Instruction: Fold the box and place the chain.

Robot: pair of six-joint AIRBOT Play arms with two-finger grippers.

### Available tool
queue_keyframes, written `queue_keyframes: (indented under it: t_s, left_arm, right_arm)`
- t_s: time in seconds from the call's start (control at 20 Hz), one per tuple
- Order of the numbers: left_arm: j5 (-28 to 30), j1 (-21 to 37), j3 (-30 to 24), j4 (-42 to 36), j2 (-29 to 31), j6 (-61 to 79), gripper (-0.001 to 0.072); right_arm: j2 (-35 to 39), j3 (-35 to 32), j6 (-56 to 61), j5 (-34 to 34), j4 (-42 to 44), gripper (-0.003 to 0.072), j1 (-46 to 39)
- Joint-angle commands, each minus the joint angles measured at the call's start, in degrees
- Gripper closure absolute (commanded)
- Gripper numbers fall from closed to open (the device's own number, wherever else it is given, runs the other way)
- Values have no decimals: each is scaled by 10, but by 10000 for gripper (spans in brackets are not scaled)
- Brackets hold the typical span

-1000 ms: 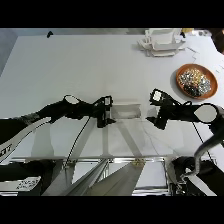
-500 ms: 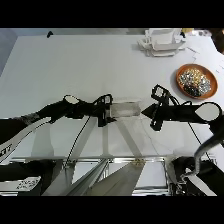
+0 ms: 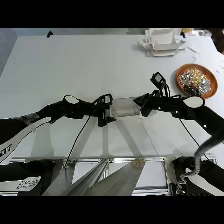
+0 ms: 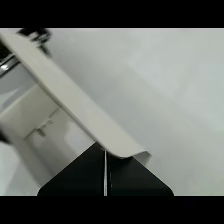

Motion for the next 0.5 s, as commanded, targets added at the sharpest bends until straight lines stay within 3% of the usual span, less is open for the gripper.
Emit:
queue_keyframes:
  t_s: [0.0, 0.2, 0.45]
  left_arm:
    - [-2, 0, 0, 1, 0, 1, 457]
    - [-2, 0, 0, 1, 0, 1, 457]
    - [-2, 0, 0, 0, 0, 1, 457]
  right_arm:
    - [-67, 16, -33, -49, 57, 680, 0]
    - [-80, 28, -28, -45, 44, 680, 0]
    - [-42, 28, -26, 60, 17, 677, 0]
